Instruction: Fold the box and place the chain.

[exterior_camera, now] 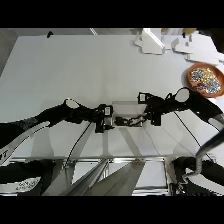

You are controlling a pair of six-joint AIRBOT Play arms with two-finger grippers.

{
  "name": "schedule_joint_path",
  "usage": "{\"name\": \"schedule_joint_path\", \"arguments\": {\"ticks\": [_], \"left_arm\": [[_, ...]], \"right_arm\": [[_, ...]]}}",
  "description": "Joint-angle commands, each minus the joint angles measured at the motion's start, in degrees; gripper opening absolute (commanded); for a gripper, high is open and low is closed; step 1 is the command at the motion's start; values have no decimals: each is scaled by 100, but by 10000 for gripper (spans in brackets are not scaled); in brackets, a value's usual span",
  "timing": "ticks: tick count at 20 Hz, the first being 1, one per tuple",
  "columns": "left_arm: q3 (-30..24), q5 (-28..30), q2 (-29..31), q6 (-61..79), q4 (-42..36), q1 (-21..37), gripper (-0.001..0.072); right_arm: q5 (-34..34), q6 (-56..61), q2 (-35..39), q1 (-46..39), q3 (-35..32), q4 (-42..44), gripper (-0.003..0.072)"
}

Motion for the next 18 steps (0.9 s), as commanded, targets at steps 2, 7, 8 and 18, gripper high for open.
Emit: {"name": "schedule_joint_path", "arguments": {"ticks": [2, 7, 8, 18], "left_arm": [[0, 0, 2, 2, 2, 0, 254], [0, 0, 2, 2, 0, 0, 254], [0, 0, 2, 2, 2, 0, 254], [0, 0, 2, 2, 2, 0, 254]], "right_arm": [[98, -264, -212, -4, -22, 376, 196], [214, 1467, 199, -4, -20, -629, 17], [216, 1939, 446, -4, -11, -1108, 17], [2037, 4284, 1858, 1593, 2490, -2052, 17]]}}
